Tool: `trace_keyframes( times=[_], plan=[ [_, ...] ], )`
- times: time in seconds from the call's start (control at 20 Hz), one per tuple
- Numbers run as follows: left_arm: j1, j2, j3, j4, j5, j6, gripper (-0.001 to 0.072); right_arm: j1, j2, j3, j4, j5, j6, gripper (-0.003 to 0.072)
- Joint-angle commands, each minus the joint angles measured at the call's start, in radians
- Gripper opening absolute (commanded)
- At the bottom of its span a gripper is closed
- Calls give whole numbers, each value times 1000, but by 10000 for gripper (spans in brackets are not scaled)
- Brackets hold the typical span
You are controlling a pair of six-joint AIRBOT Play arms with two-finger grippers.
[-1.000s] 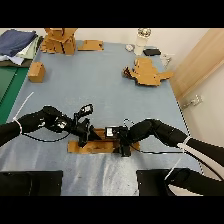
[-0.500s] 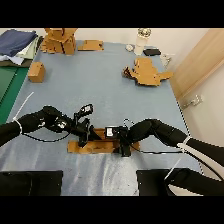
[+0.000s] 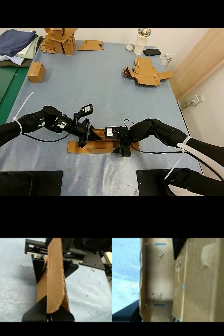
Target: Fold the box.
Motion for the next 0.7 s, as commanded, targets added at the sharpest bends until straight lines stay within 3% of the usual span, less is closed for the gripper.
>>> trace_keyframes(
  times=[0.0,0.65],
  plan=[
    [-1,0,0,-1,-1,0,13,1,0,-1,-3,-2,0,449],
    [1,0,0,-1,10,0,13,1,0,-1,-3,-2,0,449]
  ],
)
